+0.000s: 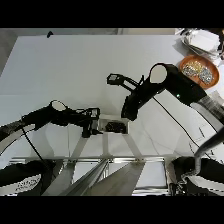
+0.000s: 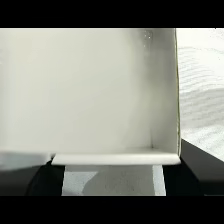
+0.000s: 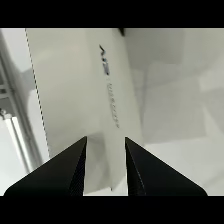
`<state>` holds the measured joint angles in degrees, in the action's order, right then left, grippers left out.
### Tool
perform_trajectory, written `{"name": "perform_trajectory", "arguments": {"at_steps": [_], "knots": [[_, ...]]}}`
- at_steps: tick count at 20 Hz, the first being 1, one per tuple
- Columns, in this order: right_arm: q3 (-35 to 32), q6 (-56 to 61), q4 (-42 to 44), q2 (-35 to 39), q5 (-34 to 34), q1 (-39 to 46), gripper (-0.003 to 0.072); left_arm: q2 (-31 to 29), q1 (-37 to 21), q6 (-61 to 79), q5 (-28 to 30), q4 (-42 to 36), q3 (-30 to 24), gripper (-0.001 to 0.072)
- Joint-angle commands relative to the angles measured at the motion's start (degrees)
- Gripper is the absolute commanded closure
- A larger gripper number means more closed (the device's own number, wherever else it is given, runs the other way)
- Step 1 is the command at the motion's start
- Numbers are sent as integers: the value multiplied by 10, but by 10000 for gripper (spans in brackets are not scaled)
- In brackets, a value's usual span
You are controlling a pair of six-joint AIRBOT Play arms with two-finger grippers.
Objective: Fold the box and place the chain.
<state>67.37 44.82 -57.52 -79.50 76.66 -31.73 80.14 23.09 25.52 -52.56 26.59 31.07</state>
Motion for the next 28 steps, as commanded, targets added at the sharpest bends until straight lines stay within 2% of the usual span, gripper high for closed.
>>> {"name": "perform_trajectory", "arguments": {"at_steps": [1,8,10,11,13,20,28], "knots": [[0,-44,33,-13,24,-16,411,0,0,0,0,0,0,437],[0,-44,34,-13,46,-29,410,0,0,0,0,0,0,437],[0,-44,-3,-13,29,-58,407,0,0,0,0,0,0,437],[0,-39,-41,-13,10,-77,356,0,0,0,0,0,0,437],[0,-17,-94,-13,-20,-107,338,0,0,0,0,0,0,437],[0,15,-104,-13,-61,-122,338,0,0,0,0,0,0,437],[-1,47,-149,-13,-73,-141,348,0,0,0,0,0,0,437]]}}
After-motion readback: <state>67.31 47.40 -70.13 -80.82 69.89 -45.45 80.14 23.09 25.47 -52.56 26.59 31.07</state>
